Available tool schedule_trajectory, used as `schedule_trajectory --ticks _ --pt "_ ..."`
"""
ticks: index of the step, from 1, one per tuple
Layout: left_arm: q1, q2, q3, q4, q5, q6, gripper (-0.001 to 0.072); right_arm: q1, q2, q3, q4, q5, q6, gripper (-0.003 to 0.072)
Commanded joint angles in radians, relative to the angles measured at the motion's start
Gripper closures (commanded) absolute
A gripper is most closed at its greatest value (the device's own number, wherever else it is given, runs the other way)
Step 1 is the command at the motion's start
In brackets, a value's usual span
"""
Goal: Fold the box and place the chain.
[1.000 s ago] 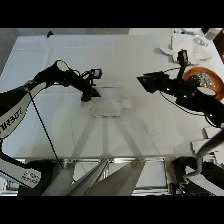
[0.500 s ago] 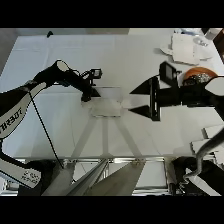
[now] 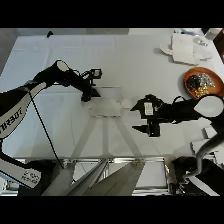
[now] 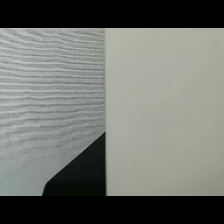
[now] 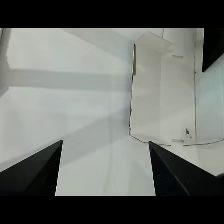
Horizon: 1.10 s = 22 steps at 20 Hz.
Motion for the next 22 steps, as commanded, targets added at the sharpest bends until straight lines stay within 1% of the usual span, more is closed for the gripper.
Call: schedule_trajectory --ticks 1,2,7,11,13,14,17,18,22 --pt "0.0 0.001 0.0 0.0 0.0 0.0 0.0695 0.008 -0.018 -0.087 0.01 -0.138 0.01 0.0082" --pt "0.0 0.001 0.0 0.0 0.0 0.0 0.0695 0.008 -0.032 -0.095 0.021 -0.145 0.009 0.0023" --pt "0.0 0.001 0.0 0.0 0.0 0.0 0.0695 0.008 -0.133 -0.097 0.013 -0.142 0.008 0.0022" --pt "0.0 0.001 0.0 0.0 0.0 0.0 0.0695 0.008 -0.2 -0.097 0.043 -0.143 0.007 0.0023" --pt "0.0 0.001 0.0 0.0 0.0 0.0 0.0695 0.008 -0.208 -0.097 0.043 -0.156 0.007 0.0023" --pt "0.0 0.001 0.0 0.0 0.0 0.0 0.0695 0.008 -0.208 -0.097 0.056 -0.184 0.008 0.0008" --pt "0.0 0.001 0.0 0.0 0.0 0.0 0.0695 0.008 -0.208 -0.097 0.153 -0.221 0.007 -0.002" --pt "0.0 0.001 0.0 0.0 0.0 0.0 0.0695 0.008 -0.208 -0.097 0.174 -0.222 0.007 -0.002" --pt "0.0 0.001 0.0 0.0 0.0 0.0 0.0695 0.006 -0.216 -0.097 0.171 -0.215 0.007 -0.0002"
